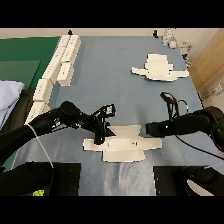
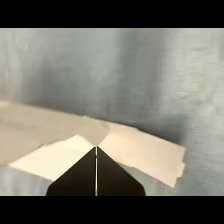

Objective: Fold the box.

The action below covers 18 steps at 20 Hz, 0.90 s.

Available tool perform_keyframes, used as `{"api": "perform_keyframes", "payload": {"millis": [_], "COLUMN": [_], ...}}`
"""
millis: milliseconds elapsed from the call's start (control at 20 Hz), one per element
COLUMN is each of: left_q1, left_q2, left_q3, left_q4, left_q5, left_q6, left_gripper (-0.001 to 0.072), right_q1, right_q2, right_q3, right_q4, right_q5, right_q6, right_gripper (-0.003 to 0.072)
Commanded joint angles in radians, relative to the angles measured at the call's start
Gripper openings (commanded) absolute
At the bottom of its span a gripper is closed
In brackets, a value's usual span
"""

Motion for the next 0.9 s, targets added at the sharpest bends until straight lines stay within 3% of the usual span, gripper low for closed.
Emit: {"api": "perform_keyframes", "payload": {"millis": [0, 100, 150, 200, 250, 300, 450, 700, 850], "left_q1": [0.001, 0.001, 0.001, 0.001, 0.001, 0.001, 0.001, 0.001, 0.001], "left_q2": [0.000, 0.000, 0.000, 0.000, 0.000, 0.000, 0.000, 0.000, 0.000], "left_q3": [0.000, 0.000, 0.000, 0.000, 0.000, 0.000, 0.000, 0.000, 0.000], "left_q4": [0.000, 0.000, 0.001, 0.000, 0.000, 0.000, 0.000, 0.000, 0.000], "left_q5": [0.000, 0.000, 0.000, 0.000, 0.000, 0.000, 0.000, 0.000, 0.000], "left_q6": [0.000, 0.000, 0.001, 0.001, 0.001, 0.001, 0.001, 0.000, 0.001], "left_gripper": [0.0014, 0.0014, 0.0014, 0.0014, 0.0014, 0.0014, 0.0014, 0.0014, 0.0014], "right_q1": [0.226, 0.393, 0.476, 0.539, 0.589, 0.621, 0.654, 0.688, 0.727], "right_q2": [0.063, 0.087, 0.095, 0.097, 0.092, 0.086, 0.026, -0.055, -0.097], "right_q3": [-0.046, -0.085, -0.101, -0.110, -0.112, -0.112, -0.112, -0.112, -0.113], "right_q4": [-0.054, -0.035, -0.032, -0.048, -0.080, -0.120, -0.236, -0.235, -0.336], "right_q5": [-0.011, -0.009, -0.002, 0.023, 0.069, 0.117, 0.205, 0.234, 0.236], "right_q6": [-0.109, -0.268, -0.370, -0.430, -0.440, -0.441, -0.448, -0.473, -0.415], "right_gripper": [0.0002, 0.0004, 0.0070, 0.0351, 0.0560, 0.0602, 0.0602, 0.0587, 0.0587]}}
